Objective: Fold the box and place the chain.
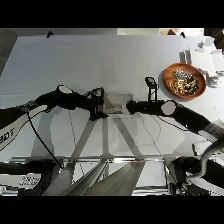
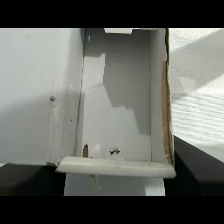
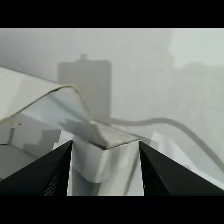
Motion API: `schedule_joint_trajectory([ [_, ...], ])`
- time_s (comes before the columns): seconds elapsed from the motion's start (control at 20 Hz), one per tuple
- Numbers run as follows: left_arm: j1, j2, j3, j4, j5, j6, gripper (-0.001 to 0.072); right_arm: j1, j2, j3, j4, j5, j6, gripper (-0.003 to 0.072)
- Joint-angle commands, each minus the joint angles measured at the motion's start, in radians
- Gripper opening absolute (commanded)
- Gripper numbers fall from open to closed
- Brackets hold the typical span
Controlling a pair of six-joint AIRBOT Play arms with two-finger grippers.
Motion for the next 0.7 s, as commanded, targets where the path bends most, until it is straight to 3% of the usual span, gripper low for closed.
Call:
schedule_joint_trajectory([
  [0.0, 0.001, 0.0, 0.0, 0.0, 0.001, -0.002, 0.0277, 0.004, -0.001, 0.035, -0.257, 0.092, 0.188, 0.0476],
  [0.15, 0.001, 0.0, 0.0, 0.0, 0.001, -0.002, 0.0277, 0.005, -0.001, 0.081, -0.378, 0.199, 0.254, 0.0476],
  [0.45, 0.0, 0.0, 0.0, 0.0, 0.001, -0.002, 0.0277, 0.048, -0.011, 0.164, -0.385, 0.211, 0.294, 0.0476],
  [0.65, 0.001, 0.0, 0.0, 0.0, 0.001, -0.002, 0.0277, 0.095, -0.111, 0.22, -0.478, 0.306, 0.396, 0.0476],
])
